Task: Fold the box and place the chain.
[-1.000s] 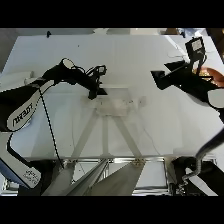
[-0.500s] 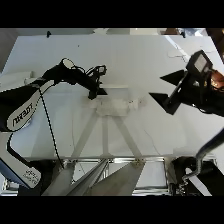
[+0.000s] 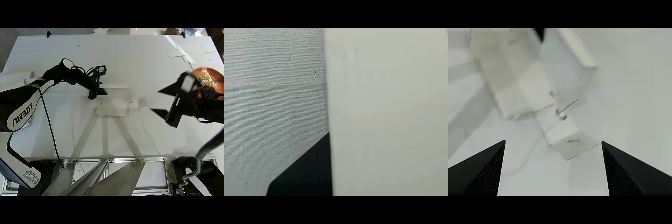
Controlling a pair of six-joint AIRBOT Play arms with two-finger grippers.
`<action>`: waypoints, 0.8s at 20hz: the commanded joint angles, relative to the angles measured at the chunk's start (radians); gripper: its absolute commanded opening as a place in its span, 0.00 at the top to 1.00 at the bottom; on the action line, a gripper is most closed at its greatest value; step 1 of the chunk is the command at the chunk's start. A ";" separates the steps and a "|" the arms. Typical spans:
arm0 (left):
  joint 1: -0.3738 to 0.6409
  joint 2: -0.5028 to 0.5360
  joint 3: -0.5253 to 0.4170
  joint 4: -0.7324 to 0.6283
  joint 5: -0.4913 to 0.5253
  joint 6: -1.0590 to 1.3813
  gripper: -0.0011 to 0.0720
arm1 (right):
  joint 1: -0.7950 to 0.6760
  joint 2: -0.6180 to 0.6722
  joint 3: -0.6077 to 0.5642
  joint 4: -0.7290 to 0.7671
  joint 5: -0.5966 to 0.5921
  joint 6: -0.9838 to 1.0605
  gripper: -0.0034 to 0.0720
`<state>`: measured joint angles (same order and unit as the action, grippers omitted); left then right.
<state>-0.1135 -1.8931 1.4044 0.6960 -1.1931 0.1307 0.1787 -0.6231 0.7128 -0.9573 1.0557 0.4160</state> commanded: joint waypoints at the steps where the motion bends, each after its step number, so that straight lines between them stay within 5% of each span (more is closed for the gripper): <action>1: 0.000 -0.001 0.000 0.000 0.000 0.000 0.97 | 0.000 -0.072 -0.101 0.016 0.042 -0.214 0.06; 8: 0.000 -0.001 0.000 0.000 0.000 0.000 0.97 | 0.001 -0.353 -0.252 0.309 -0.284 -0.645 0.06; 16: 0.000 -0.001 0.000 0.000 0.000 0.000 0.97 | 0.139 -0.603 -0.252 0.598 -0.402 -0.974 0.06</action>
